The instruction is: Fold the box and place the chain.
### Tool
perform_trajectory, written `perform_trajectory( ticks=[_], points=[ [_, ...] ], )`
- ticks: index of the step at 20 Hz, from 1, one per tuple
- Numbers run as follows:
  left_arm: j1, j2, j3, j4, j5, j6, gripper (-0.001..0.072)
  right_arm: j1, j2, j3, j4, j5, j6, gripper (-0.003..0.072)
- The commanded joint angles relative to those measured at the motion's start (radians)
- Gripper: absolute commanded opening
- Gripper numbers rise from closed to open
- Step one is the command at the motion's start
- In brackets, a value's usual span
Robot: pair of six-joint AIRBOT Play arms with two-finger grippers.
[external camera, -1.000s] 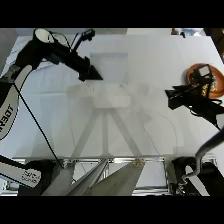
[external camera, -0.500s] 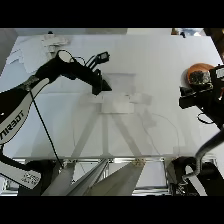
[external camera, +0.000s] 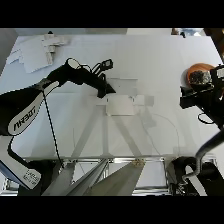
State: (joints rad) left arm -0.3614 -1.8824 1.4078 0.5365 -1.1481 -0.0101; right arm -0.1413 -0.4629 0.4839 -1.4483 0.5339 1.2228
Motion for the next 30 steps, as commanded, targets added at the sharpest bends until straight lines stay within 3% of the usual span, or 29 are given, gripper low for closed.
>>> perform_trajectory(
  ticks=[1,4,6,21,25,27,30],
  points=[
    [-0.001,-0.035,0.0,-0.02,0.001,0.037,0.0006,0.0,0.001,0.0,0.0,-0.001,0.001,0.0355],
    [-0.002,-0.06,0.0,-0.019,0.002,0.038,0.0006,0.0,0.001,0.0,0.0,-0.001,0.001,0.0353],
    [-0.002,-0.072,0.0,-0.01,0.002,0.059,0.0006,0.0,0.001,0.0,0.0,-0.001,0.001,0.0313],
    [-0.002,-0.074,0.0,0.018,0.023,0.058,0.0008,0.0,0.002,0.0,0.005,-0.005,0.001,0.0314],
    [-0.002,-0.074,0.0,0.018,0.023,0.058,0.0008,0.0,0.002,0.0,0.054,-0.095,0.0,0.032],
    [-0.002,-0.074,0.0,0.018,0.023,0.058,0.0008,0.0,0.003,0.003,0.076,-0.135,-0.013,0.0376],
    [-0.002,-0.074,0.0,0.018,0.023,0.058,0.0008,0.006,0.003,0.029,0.098,0.001,-0.207,0.039]
  ],
)
